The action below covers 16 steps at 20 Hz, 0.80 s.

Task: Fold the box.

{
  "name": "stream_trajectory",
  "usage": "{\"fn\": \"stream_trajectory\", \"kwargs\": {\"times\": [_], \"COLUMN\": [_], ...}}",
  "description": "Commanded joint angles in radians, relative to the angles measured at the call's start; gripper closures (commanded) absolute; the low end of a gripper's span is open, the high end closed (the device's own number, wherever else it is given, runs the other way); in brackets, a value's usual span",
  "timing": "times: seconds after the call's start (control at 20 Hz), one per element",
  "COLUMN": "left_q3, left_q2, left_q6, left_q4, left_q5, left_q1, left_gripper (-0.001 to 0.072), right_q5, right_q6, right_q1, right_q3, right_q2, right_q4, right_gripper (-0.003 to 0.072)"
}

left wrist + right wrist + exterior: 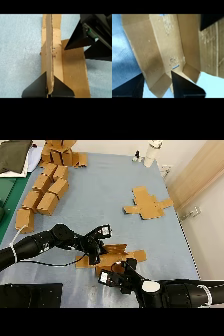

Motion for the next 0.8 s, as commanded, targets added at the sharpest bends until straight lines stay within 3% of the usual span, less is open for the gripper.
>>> {"fn": "stream_trajectory", "kwargs": {"times": [0.0,0.35,0.55,0.6,0.65,0.75], "left_q3": [0.000,0.000,0.000,0.000,0.000,0.000], "left_q2": [0.000,0.000,0.000,0.000,0.000,0.000], "left_q6": [0.000,0.000,0.000,0.000,0.000,0.000], "left_q4": [0.000,0.000,0.000,0.000,0.000,0.000], "left_q5": [0.000,0.000,0.000,0.000,0.000,0.000], "left_q1": [0.000,0.000,0.000,0.000,0.000,0.000], "left_gripper": [0.0696,0.0696,0.0697,0.0696,0.0696,0.0696], "right_q5": [-0.010,-0.031,-0.041,-0.056,-0.069,-0.068], "right_q6": [0.078,0.270,0.187,0.181,0.175,0.138], "right_q1": [0.001,0.001,0.000,-0.003,-0.022,-0.060], "right_q3": [0.001,0.001,0.000,0.001,0.000,0.000], "right_q2": [-0.001,-0.001,0.010,0.019,0.032,0.069], "right_q4": [-0.044,-0.122,-0.137,-0.140,-0.132,-0.107], "right_gripper": [0.0184,0.0183,0.0159,0.0028,-0.0034,-0.0034]}}
